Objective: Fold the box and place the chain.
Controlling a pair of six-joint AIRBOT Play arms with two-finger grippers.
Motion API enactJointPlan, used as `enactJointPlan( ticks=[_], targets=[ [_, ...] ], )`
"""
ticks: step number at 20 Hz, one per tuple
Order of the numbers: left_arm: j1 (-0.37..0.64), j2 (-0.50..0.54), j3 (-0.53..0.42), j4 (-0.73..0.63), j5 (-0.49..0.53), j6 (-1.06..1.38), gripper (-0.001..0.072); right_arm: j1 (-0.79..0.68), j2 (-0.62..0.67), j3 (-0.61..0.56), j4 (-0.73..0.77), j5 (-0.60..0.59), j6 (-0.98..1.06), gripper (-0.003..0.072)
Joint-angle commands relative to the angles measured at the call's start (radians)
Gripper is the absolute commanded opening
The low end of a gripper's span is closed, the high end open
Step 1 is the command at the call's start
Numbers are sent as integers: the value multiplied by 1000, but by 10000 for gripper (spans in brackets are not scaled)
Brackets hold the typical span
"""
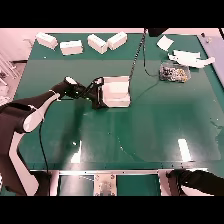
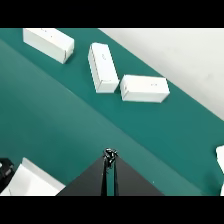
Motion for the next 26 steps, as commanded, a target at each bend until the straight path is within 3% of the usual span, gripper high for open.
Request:
enactJointPlan(
  ticks=[1, 7, 26],
  targets=[
    [0, 0, 0, 0, -5, 0, 468, 20, 1, -5, 0, -85, -2, 12],
    [0, 0, 0, 0, -5, 0, 468, 21, 1, -5, 1, -210, -5, 12],
    [0, 0, 0, -8, -6, 0, 469, 107, -2, -5, 4, -187, -39, 12]
  ],
)
